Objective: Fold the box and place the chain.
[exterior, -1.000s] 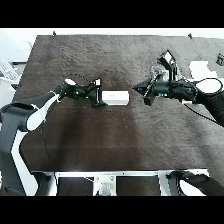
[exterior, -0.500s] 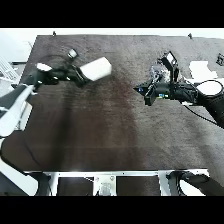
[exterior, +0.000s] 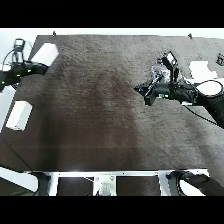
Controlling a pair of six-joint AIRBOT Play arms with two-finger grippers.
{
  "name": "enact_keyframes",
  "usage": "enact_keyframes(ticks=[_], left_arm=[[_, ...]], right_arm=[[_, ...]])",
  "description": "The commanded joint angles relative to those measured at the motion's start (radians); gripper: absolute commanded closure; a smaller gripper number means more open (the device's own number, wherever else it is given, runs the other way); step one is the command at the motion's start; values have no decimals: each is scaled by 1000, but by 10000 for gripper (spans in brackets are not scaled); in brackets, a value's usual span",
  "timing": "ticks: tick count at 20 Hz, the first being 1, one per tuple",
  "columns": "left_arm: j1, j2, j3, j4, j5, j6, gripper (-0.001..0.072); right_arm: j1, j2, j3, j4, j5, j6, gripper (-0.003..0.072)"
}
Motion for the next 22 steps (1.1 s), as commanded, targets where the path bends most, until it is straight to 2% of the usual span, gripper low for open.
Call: enact_keyframes(ticks=[1,4,10,16,17,18,19,20,22], left_arm=[[102,-20,-10,37,52,-26,695],[140,-61,-9,39,71,-55,694],[141,-138,-8,46,147,-58,694],[141,-140,-9,45,124,-32,686],[141,-140,-9,45,122,-31,590],[141,-140,-9,45,122,-29,146],[141,-143,-9,45,129,-32,3],[141,-144,-9,53,121,-25,-11],[141,-145,-8,80,107,-24,-11]], right_arm=[[0,0,-11,3,0,1,668],[1,0,-37,31,-1,0,668],[2,0,-53,73,-16,0,668],[2,-1,-53,74,-35,0,667],[2,-1,-53,74,-34,0,667],[2,-1,-53,74,-34,0,665],[2,-1,-53,74,-34,0,600],[2,-1,-53,74,-34,0,534],[2,-1,-53,74,-34,0,530]])
